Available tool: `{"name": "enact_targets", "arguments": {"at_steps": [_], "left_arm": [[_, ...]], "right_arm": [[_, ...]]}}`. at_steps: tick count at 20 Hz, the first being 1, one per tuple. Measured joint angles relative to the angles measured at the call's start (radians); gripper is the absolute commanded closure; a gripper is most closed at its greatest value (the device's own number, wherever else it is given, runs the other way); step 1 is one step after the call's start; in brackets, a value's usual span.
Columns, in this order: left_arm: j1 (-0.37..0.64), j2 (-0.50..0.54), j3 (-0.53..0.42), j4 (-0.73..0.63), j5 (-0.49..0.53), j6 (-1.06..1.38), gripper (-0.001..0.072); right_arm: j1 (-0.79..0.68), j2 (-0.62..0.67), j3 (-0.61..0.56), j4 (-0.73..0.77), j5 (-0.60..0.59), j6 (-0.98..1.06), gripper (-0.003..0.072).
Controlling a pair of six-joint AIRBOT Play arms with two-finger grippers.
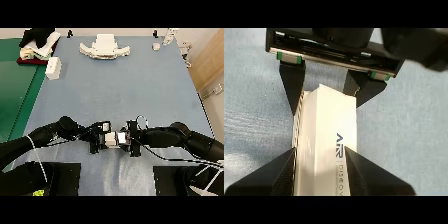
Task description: Fold the box.
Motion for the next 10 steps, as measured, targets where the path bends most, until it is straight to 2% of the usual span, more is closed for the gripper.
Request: {"name": "enact_targets", "arguments": {"at_steps": [5,6,8,9,10], "left_arm": [[0.000,0.000,0.000,0.000,0.002,0.000,0.0235],[0.000,0.000,0.000,0.000,0.002,0.000,0.0235],[0.000,0.000,0.000,-0.001,0.002,0.000,0.0235],[0.000,0.000,0.000,-0.001,0.002,0.000,0.0236],[0.000,0.000,0.000,-0.001,0.002,-0.001,0.0236]], "right_arm": [[-0.002,0.061,0.000,0.010,-0.014,0.036,0.0209],[-0.006,0.080,0.000,0.011,-0.007,0.076,0.0320],[-0.023,0.119,0.000,0.013,0.019,0.201,0.0642],[-0.029,0.135,-0.001,0.014,0.034,0.277,0.0684],[-0.034,0.145,-0.006,0.015,0.049,0.351,0.0684]]}}
